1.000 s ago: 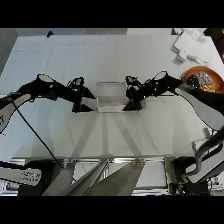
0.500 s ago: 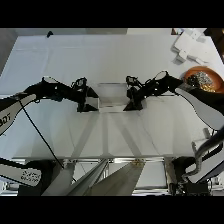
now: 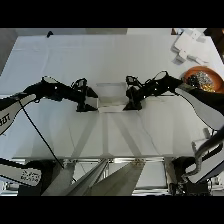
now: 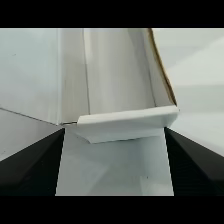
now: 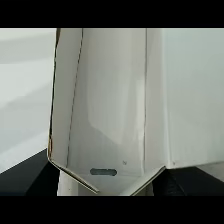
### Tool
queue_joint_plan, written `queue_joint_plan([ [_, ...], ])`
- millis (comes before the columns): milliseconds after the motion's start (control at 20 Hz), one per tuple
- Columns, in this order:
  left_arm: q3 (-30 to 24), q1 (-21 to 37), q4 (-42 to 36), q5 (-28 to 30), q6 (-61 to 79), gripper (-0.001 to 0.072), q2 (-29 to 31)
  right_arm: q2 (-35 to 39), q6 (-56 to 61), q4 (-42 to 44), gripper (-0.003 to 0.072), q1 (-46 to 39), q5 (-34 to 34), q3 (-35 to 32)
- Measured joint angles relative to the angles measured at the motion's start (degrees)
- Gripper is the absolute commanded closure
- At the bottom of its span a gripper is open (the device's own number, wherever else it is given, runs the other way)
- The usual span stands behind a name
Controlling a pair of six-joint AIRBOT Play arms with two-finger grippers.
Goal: Fold the box and place the chain.
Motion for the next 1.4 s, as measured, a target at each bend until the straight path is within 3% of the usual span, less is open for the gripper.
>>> queue_joint_plan([
  [850,0.00,-1.22,0.87,-0.26,-5.40,0.0000,0.04,0.00,-0.15,-0.61,0.0285,-0.04,0.22,0.00],
  [1400,0.02,-0.02,0.57,-4.50,-8.00,0.0000,0.42,0.00,-0.11,-0.42,0.0285,0.00,0.17,0.00],
])
